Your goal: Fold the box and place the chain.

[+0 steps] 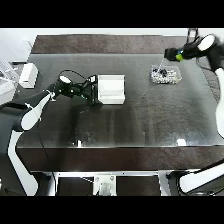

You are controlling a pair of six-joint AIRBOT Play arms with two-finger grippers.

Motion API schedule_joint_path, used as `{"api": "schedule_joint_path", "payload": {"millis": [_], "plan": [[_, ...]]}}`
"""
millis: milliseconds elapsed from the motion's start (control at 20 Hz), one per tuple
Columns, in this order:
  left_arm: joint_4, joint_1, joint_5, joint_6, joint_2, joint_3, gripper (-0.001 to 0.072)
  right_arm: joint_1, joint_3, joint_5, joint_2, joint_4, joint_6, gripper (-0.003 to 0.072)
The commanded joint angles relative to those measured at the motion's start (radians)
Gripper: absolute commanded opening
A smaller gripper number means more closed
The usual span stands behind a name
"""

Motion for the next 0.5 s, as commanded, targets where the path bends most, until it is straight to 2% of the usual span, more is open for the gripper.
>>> {"api": "schedule_joint_path", "payload": {"millis": [0,150,450], "plan": [[0.000,0.000,0.000,0.000,0.000,0.000,0.0519,0.044,0.002,0.030,0.155,-0.050,-0.001,0.0006],[0.000,0.000,0.000,0.000,0.000,0.000,0.0520,0.098,0.002,0.030,0.267,-0.128,-0.003,0.0005],[0.000,0.000,0.000,0.000,0.000,0.000,0.0519,0.220,0.002,0.031,0.415,-0.132,-0.008,0.0006]]}}
